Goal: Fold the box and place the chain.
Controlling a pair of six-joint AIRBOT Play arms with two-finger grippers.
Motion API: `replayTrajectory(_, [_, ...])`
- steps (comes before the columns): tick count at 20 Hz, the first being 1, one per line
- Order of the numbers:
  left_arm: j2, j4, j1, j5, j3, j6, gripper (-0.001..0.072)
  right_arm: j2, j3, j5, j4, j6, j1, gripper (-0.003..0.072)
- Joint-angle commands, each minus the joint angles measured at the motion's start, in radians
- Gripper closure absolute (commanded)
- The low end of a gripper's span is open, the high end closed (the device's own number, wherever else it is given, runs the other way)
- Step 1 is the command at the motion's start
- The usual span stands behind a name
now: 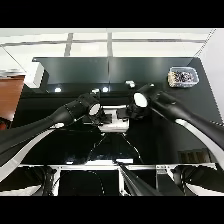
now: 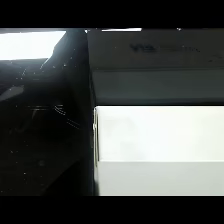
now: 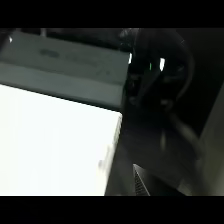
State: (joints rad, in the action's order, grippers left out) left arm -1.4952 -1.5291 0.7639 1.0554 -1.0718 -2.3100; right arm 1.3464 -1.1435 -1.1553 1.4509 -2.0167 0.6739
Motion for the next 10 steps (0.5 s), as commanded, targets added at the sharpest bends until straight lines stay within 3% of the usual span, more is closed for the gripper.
replayTrajectory(1, [0.000, 0.001, -0.001, 0.000, 0.000, -0.002, 0.0683, -0.178, -0.003, -0.042, 0.283, 0.047, -0.001, 0.0245])
replayTrajectory(3, [0.000, 0.001, -0.001, 0.001, 0.000, -0.002, 0.0684, -0.224, 0.003, -0.032, 0.575, 0.046, -0.017, 0.0244])
replayTrajectory(5, [0.000, 0.001, -0.001, 0.001, 0.000, -0.002, 0.0683, -0.216, 0.032, 0.080, 0.679, 0.045, -0.123, 0.0244])
replayTrajectory(6, [0.000, 0.001, -0.001, 0.000, 0.000, -0.002, 0.0684, -0.208, 0.068, 0.195, 0.662, 0.020, -0.211, 0.0242])
replayTrajectory(7, [0.000, 0.001, -0.001, 0.000, 0.000, -0.002, 0.0683, -0.189, 0.100, 0.293, 0.634, -0.015, -0.300, 0.0057])
replayTrajectory(8, [0.000, 0.001, -0.001, 0.000, 0.000, -0.002, 0.0683, -0.154, 0.123, 0.379, 0.573, -0.018, -0.401, -0.0034])
replayTrajectory(10, [0.000, 0.000, -0.001, 0.000, 0.000, -0.002, 0.0683, -0.056, 0.110, 0.473, 0.369, -0.017, -0.586, -0.0034])
